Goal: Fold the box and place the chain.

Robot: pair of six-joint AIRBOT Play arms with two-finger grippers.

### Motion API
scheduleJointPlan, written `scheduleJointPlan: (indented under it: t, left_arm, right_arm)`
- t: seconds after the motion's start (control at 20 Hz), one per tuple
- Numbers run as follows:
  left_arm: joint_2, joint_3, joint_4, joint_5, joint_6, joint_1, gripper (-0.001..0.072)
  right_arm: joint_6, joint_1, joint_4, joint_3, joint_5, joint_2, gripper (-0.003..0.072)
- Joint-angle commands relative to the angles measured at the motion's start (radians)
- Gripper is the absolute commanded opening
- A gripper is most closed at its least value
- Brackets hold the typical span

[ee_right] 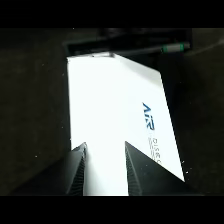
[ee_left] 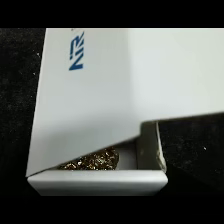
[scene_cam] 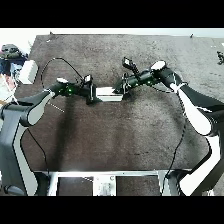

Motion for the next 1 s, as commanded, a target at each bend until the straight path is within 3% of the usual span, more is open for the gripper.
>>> scheduleJointPlan:
  t: [0.0,0.15,0.2,0.4,0.6,0.75,0.8,0.85,0.95]
  left_arm:
    - [0.000,0.001,0.000,0.000,0.000,-0.001,0.0465]
    - [0.000,0.001,0.000,0.000,0.000,-0.001,0.0466]
    - [0.000,0.001,0.000,0.000,0.000,-0.001,0.0466]
    - [0.000,0.001,0.000,0.000,0.000,-0.001,0.0466]
    - [0.000,0.001,0.000,0.000,0.000,-0.001,0.0466]
    - [0.000,0.001,0.000,0.000,0.000,-0.001,0.0466]
    - [0.000,0.001,0.000,0.000,0.000,-0.001,0.0466]
    - [0.000,0.001,0.000,0.000,0.000,-0.001,0.0466]
    - [0.000,0.001,0.000,0.000,0.000,-0.001,0.0466]
  right_arm:
    - [-0.080,0.013,0.040,-0.077,-0.140,0.031,0.0274]
    - [-0.111,0.028,0.044,-0.091,-0.227,0.018,0.0291]
    - [-0.112,0.035,0.037,-0.091,-0.210,0.017,0.0418]
    - [-0.124,0.043,0.033,-0.091,-0.109,0.018,0.0427]
    - [-0.136,0.048,0.032,-0.093,-0.124,0.010,0.0427]
    - [-0.186,0.051,0.033,-0.093,-0.211,-0.015,0.0430]
    - [-0.214,0.051,0.033,-0.093,-0.232,-0.018,0.0566]
    - [-0.227,0.051,0.033,-0.093,-0.254,-0.018,0.0619]
    - [-0.236,0.051,0.033,-0.092,-0.290,-0.016,0.0584]
